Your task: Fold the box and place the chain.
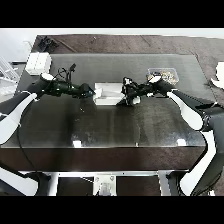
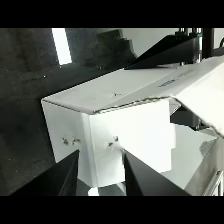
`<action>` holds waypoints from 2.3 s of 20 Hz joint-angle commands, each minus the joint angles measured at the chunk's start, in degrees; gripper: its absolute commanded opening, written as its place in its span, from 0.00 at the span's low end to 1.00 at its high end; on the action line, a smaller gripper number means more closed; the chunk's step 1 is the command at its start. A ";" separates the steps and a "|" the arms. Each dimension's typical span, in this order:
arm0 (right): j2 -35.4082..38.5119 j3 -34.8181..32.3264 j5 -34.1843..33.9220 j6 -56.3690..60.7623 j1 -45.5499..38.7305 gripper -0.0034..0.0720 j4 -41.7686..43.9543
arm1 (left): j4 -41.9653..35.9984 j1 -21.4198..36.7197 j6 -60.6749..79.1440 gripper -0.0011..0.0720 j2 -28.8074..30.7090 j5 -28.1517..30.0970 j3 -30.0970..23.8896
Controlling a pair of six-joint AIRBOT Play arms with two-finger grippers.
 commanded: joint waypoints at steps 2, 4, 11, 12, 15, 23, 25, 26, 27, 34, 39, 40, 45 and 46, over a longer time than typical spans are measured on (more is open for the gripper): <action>-0.02 -0.02 0.02 0.02 0.07 0.70 0.00 | 2.95 -1.40 -6.51 0.47 0.02 -0.33 1.05; -0.02 -0.02 0.02 0.02 0.07 0.70 0.00 | 3.54 -2.27 -6.49 0.47 0.02 0.48 1.05; -0.02 -0.02 0.02 0.02 0.07 0.70 0.00 | 4.39 -2.64 -8.57 0.47 0.02 0.37 1.55; -0.02 -0.02 0.02 0.02 0.07 0.70 0.00 | 6.67 -3.08 -10.67 0.47 0.02 0.35 2.51; -0.02 -0.02 0.02 0.02 0.07 0.70 0.00 | 15.13 -4.83 -17.07 0.47 0.02 0.35 5.64; -0.02 -0.02 0.02 0.02 0.07 0.70 0.00 | 16.68 -5.22 -18.14 0.47 0.02 0.94 6.91; -0.02 -0.02 0.02 0.02 0.07 0.70 0.00 | 17.11 -5.64 -18.47 0.47 0.02 0.92 7.58; -0.02 -0.02 0.02 0.02 0.07 0.70 0.00 | 17.59 -5.95 -18.67 0.47 0.02 0.94 7.85; -0.02 -0.02 0.02 0.02 0.07 0.70 0.00 | 18.58 -6.34 -19.65 0.47 0.02 0.94 8.07; -0.02 -0.02 0.02 0.02 0.07 0.70 0.00 | 22.23 -7.39 -21.68 0.47 0.00 1.22 8.26; -0.02 -0.02 0.02 0.02 0.07 0.70 0.00 | 23.47 -7.39 -22.71 0.47 0.02 1.42 8.44; -0.02 -0.02 0.02 0.02 0.07 0.70 0.00 | 23.45 -7.39 -22.71 0.47 0.02 1.44 8.48; -0.02 -0.02 0.02 0.02 0.07 0.70 0.00 | 23.52 -8.44 -22.64 0.47 0.00 2.54 8.57; -0.02 -0.02 0.02 0.02 0.07 0.70 0.00 | 24.06 -8.85 -22.73 0.62 -0.07 2.56 8.81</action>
